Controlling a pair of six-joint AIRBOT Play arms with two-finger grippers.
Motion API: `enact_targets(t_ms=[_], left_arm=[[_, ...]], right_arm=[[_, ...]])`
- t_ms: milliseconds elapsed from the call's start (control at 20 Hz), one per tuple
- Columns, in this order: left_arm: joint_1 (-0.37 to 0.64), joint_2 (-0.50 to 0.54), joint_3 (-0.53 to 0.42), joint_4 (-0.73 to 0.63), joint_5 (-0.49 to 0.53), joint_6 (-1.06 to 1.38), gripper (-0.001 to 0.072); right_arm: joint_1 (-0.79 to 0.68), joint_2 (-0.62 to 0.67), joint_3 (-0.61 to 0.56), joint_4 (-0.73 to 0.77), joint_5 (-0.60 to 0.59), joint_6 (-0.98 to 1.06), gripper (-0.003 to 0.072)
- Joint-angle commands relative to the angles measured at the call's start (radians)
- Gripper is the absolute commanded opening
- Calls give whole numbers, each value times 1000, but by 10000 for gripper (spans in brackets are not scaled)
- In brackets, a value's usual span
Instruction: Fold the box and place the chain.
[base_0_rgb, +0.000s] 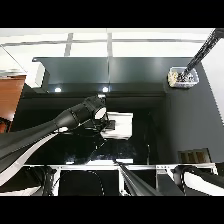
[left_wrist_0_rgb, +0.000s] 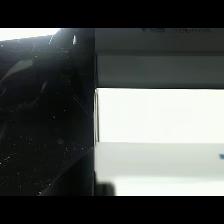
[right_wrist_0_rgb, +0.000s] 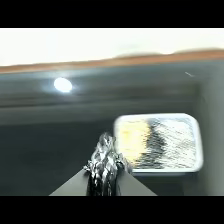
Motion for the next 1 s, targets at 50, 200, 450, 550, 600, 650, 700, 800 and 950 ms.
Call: enact_targets(t_ms=[50,200,450,550,600,650,700,800,950], left_arm=[[0,0,0,1,7,0,24],[0,0,0,1,8,0,25],[0,0,0,1,7,0,25],[0,0,0,1,7,0,25],[0,0,0,1,7,0,25],[0,0,0,1,7,0,25],[0,0,0,1,7,0,24],[0,0,0,1,7,0,25],[0,0,0,1,7,0,24]], right_arm=[[108,200,-68,39,86,-16,8],[182,291,-139,69,206,-11,8],[285,341,-238,285,368,-18,8],[345,341,-287,340,359,-20,8],[376,341,-318,357,340,-20,8],[407,341,-348,369,310,-20,9],[441,341,-383,383,268,-20,8],[498,341,-451,409,175,-20,9],[555,340,-555,448,53,-19,9]])
